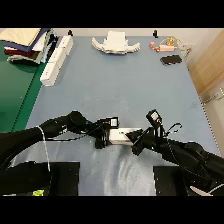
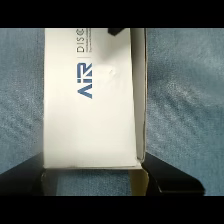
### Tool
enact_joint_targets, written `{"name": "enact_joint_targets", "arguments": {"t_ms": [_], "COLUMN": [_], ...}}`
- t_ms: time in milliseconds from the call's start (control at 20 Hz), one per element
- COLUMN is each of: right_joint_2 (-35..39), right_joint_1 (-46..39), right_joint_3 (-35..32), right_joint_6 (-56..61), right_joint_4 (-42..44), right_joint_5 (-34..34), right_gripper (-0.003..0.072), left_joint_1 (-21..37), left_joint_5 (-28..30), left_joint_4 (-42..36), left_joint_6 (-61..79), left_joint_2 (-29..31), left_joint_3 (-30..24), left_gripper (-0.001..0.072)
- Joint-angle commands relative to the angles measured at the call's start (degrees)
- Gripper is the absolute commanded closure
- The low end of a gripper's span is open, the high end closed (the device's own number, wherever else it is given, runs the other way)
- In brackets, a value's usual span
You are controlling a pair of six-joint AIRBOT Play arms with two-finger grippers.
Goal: Fold the box.
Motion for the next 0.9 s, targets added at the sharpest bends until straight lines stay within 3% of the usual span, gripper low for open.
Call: {"name": "enact_joint_targets", "arguments": {"t_ms": [0, 850], "right_joint_2": [1.1, 1.1], "right_joint_1": [0.0, -1.2], "right_joint_3": [1.9, 3.9], "right_joint_6": [0.0, 2.8], "right_joint_4": [-0.6, -0.5], "right_joint_5": [1.1, 3.2], "right_gripper": [0.0683, 0.0683], "left_joint_1": [0.0, 1.3], "left_joint_5": [0.1, 0.2], "left_joint_4": [0.1, 0.4], "left_joint_6": [0.1, -2.0], "left_joint_2": [0.0, 2.1], "left_joint_3": [0.0, 0.0], "left_gripper": [0.0296, 0.0296]}}
